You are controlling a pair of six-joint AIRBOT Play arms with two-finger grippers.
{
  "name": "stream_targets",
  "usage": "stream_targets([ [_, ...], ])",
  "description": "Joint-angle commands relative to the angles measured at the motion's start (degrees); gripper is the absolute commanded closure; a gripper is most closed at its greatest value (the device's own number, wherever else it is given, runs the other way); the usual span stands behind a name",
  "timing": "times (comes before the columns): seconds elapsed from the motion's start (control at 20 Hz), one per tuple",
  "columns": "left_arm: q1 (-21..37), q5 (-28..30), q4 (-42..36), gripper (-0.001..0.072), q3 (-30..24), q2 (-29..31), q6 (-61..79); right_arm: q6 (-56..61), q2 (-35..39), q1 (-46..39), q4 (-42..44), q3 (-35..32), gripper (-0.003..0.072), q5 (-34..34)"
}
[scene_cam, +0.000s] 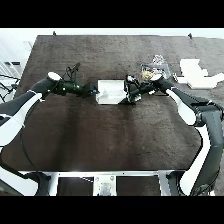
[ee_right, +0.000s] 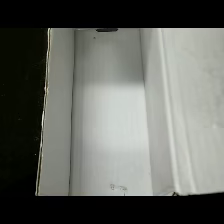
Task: Fold the box and place the chain.
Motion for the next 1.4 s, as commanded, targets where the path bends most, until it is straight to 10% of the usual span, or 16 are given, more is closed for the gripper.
stream_targets([
  [0.0, -1.5, 2.8, 0.4, 0.0291, 0.1, 0.0, -1.7, 0.0, 0.0, 0.0, 0.0, 0.0, 0.0093, 0.0],
  [1.35, -13.2, 2.1, 39.9, 0.0280, 10.1, -0.1, -42.8, 0.0, 0.0, 0.0, 0.0, 0.0, 0.0093, 0.0],
])
